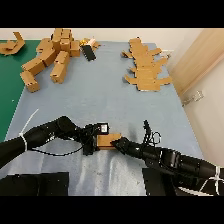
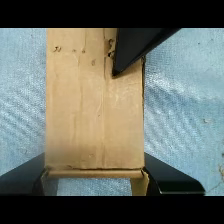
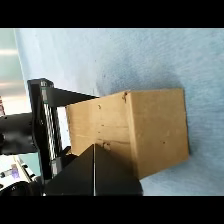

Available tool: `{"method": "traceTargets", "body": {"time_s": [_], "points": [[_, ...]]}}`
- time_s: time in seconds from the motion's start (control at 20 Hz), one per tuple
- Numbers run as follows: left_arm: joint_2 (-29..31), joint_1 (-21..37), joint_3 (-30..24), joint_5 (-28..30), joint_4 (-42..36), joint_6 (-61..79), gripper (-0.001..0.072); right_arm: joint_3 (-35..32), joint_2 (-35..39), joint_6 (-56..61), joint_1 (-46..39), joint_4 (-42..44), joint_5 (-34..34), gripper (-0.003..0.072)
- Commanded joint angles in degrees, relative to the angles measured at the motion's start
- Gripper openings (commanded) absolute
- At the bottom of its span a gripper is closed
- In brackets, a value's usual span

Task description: Fold the box.

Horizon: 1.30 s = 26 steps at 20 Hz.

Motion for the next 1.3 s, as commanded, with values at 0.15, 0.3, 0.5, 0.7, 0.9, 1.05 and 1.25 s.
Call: {"method": "traceTargets", "body": {"time_s": [0.15,0.3,0.5,0.7,0.9,1.05,1.25], "points": [[0.0,0.0,0.0,0.0,0.0,0.0,0.0352,0.0,-0.9,0.0,0.0,-0.5,-0.6,0.0004],[0.0,0.0,0.0,0.0,0.0,0.0,0.0352,0.0,-0.8,0.0,0.0,-0.7,-0.6,0.0003],[0.0,0.0,0.0,0.0,0.0,0.0,0.0352,0.3,2.8,0.0,0.0,-0.9,0.6,0.0003],[0.0,0.0,0.0,0.0,0.0,0.0,0.0352,1.6,9.9,0.0,0.0,-2.5,-5.7,0.0003],[0.0,0.0,0.0,0.0,0.0,0.0,0.0352,1.6,13.0,0.0,0.0,-3.0,-8.6,0.0003],[0.0,0.0,0.0,0.0,0.0,0.0,0.0352,1.7,10.8,0.0,0.0,-3.0,-5.4,0.0003],[0.0,0.0,0.0,0.0,0.0,0.0,0.0352,4.2,3.2,0.0,0.0,-3.5,-1.1,0.0003]]}}
